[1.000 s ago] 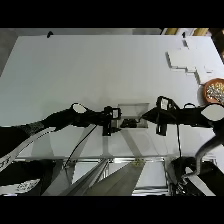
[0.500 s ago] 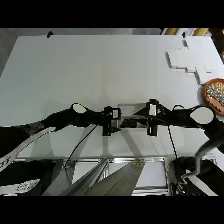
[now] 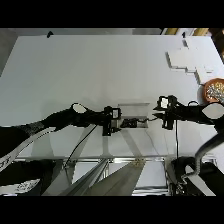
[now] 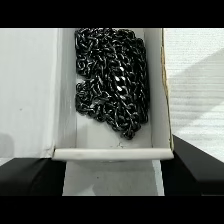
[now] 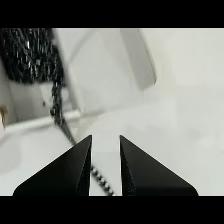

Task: Fold the box and place the chain.

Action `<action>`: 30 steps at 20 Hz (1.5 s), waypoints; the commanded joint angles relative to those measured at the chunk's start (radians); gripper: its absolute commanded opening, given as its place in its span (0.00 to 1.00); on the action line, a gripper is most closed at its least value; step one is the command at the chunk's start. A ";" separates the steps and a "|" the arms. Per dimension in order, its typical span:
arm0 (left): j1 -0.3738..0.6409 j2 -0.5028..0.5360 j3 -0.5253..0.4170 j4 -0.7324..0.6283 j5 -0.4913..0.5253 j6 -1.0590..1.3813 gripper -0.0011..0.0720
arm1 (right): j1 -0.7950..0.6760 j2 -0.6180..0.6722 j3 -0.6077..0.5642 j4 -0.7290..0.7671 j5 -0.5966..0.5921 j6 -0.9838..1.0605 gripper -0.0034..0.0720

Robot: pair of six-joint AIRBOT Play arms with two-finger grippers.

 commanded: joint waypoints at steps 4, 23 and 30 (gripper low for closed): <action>0.001 0.001 0.000 0.000 0.000 0.000 0.03 | -0.032 -0.157 0.000 -0.097 0.032 -0.033 0.50; 0.001 0.001 0.000 0.000 0.000 0.000 0.03 | -0.032 -0.152 0.000 -0.030 -0.035 -0.023 0.07; 0.001 0.001 0.000 0.000 0.000 0.000 0.03 | 0.068 0.061 0.000 0.367 0.161 -0.010 0.07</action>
